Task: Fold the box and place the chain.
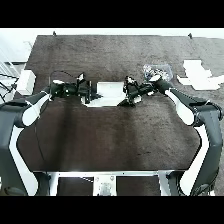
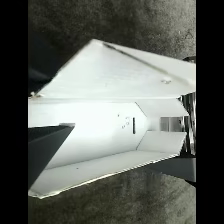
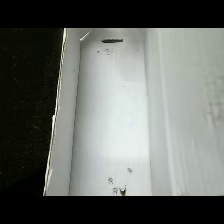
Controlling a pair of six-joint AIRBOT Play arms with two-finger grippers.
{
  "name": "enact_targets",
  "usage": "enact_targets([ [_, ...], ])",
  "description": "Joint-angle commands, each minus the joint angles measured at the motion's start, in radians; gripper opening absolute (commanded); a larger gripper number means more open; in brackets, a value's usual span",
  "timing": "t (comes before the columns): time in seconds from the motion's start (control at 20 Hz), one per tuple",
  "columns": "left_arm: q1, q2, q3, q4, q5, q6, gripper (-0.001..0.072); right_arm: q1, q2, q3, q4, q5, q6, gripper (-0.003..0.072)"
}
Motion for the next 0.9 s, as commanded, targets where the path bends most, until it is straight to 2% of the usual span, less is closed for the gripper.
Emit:
enact_targets([
  [0.0, 0.025, 0.021, 0.002, 0.003, -0.012, -0.002, 0.0293, 0.0, 0.0, 0.0, 0.002, 0.001, 0.001, 0.0586],
  [0.1, 0.068, 0.042, 0.008, 0.003, -0.05, -0.003, 0.0293, 0.0, 0.0, 0.0, 0.002, 0.001, 0.001, 0.0586],
  [0.35, 0.181, 0.125, 0.011, -0.021, -0.226, -0.03, 0.0288, 0.0, 0.0, 0.0, 0.002, 0.001, 0.001, 0.0586],
  [0.4, 0.189, 0.146, 0.012, -0.021, -0.248, -0.055, 0.0084, 0.0, 0.0, 0.0, 0.002, 0.001, 0.001, 0.0586],
  [0.45, 0.192, 0.169, 0.014, -0.02, -0.283, -0.053, 0.0017, 0.0, 0.0, 0.0, 0.002, 0.001, 0.001, 0.0586],
  [0.5, 0.192, 0.187, 0.014, -0.02, -0.294, -0.077, 0.0015, 0.001, 0.0, 0.0, 0.002, 0.001, 0.001, 0.0586],
  [0.6, 0.174, 0.23, 0.014, -0.005, -0.256, -0.208, 0.0013, 0.001, 0.0, 0.0, 0.002, 0.001, 0.001, 0.0586],
  [0.85, 0.046, 0.283, 0.006, 0.208, -0.126, -0.368, 0.0012, 0.001, 0.0, 0.0, 0.002, 0.001, 0.001, 0.0586],
])
